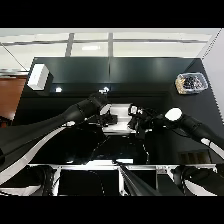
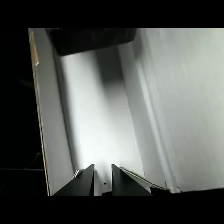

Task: Fold the box and place the chain.

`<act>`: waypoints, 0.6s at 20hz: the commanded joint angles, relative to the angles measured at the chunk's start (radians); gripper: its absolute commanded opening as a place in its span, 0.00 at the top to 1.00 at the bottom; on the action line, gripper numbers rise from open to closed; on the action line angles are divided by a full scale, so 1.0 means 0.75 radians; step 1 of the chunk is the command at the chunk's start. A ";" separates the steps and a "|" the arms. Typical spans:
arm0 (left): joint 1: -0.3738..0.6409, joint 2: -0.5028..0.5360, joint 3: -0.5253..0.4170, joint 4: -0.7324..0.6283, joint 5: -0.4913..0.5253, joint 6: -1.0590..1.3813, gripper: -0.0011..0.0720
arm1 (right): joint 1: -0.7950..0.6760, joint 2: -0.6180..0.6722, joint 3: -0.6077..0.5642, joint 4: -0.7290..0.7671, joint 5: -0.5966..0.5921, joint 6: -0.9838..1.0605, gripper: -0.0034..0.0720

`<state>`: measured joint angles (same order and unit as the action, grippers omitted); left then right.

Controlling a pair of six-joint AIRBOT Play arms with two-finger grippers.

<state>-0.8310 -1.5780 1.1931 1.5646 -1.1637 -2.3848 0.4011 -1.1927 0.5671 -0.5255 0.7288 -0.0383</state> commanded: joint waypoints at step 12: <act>0.001 -0.001 -0.001 -0.003 0.005 -0.002 0.95 | 0.006 -0.015 0.001 -0.119 -0.019 0.331 0.80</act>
<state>-0.8310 -1.5780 1.1931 1.5635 -1.1614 -2.3856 0.4046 -1.2068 0.5671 -0.6075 0.7162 0.1726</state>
